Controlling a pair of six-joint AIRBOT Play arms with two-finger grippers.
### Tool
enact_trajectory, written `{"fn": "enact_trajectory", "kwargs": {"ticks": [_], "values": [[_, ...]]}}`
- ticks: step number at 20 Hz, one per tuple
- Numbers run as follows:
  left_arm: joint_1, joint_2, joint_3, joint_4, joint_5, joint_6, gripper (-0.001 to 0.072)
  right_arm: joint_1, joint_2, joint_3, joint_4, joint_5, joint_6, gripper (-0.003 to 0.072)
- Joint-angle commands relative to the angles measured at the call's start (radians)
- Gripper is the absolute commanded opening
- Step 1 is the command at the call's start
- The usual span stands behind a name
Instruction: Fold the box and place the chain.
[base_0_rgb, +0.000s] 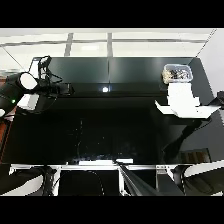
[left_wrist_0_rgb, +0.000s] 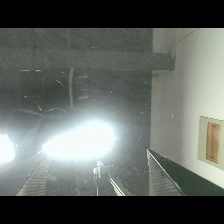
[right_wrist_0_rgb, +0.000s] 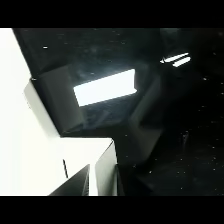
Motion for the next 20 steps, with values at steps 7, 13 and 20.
{"fn": "enact_trajectory", "kwargs": {"ticks": [7, 13, 20], "values": [[0.000, 0.000, 0.000, -0.001, -0.003, 0.000, 0.0704, 0.147, 0.280, -0.206, 0.105, -0.037, 0.028, 0.0018], [-0.006, 0.000, 0.000, -0.029, 0.002, 0.002, 0.0704, 0.444, 0.686, -0.728, 0.320, -0.464, 0.132, 0.0018], [-0.081, -0.038, 0.002, -0.162, 0.034, 0.098, 0.0704, 1.043, 0.893, -1.127, 0.635, -1.146, 0.134, 0.0018]]}}
